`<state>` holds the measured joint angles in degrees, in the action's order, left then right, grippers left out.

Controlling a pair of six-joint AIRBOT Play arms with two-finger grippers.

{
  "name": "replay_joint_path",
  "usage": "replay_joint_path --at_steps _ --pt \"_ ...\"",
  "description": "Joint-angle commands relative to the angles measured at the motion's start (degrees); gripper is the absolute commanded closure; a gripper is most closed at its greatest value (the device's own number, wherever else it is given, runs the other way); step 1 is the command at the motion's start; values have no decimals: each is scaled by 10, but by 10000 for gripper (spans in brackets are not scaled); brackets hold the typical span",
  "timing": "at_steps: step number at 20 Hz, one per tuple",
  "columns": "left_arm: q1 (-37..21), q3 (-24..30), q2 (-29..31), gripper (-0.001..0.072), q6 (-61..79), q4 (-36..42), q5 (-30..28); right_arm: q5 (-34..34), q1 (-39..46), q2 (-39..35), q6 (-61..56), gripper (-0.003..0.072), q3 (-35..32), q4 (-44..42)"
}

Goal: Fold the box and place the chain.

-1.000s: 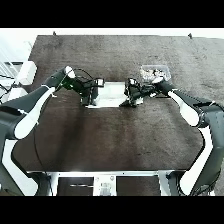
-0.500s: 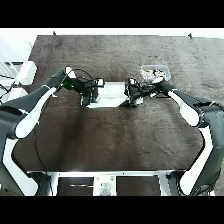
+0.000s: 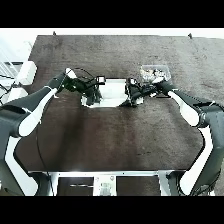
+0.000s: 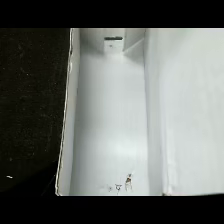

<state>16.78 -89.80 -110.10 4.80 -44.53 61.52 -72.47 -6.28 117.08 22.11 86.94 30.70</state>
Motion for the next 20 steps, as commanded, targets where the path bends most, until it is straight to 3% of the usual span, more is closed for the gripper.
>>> replay_joint_path --at_steps 1,2,3,6,8,17,19,20 --pt "0 0 -6 378 3 45 -28 0 -1 0 0 323 0 -1" --pt "0 0 -7 206 12 54 -26 0 -1 0 0 323 0 -1" --pt "0 0 -8 150 13 56 -18 0 -1 0 0 323 0 -1" --pt "0 0 -10 148 13 55 -5 0 -1 0 0 323 0 -1" --pt "-1 0 -11 70 13 55 -7 0 -1 0 0 323 0 -1" --pt "-27 0 -11 72 -34 16 31 0 -1 0 0 323 0 -1" --pt "-39 0 -11 262 -39 18 47 0 -1 0 0 323 0 -1" --pt "-42 0 -11 302 -39 15 52 0 -1 0 0 323 0 -1"
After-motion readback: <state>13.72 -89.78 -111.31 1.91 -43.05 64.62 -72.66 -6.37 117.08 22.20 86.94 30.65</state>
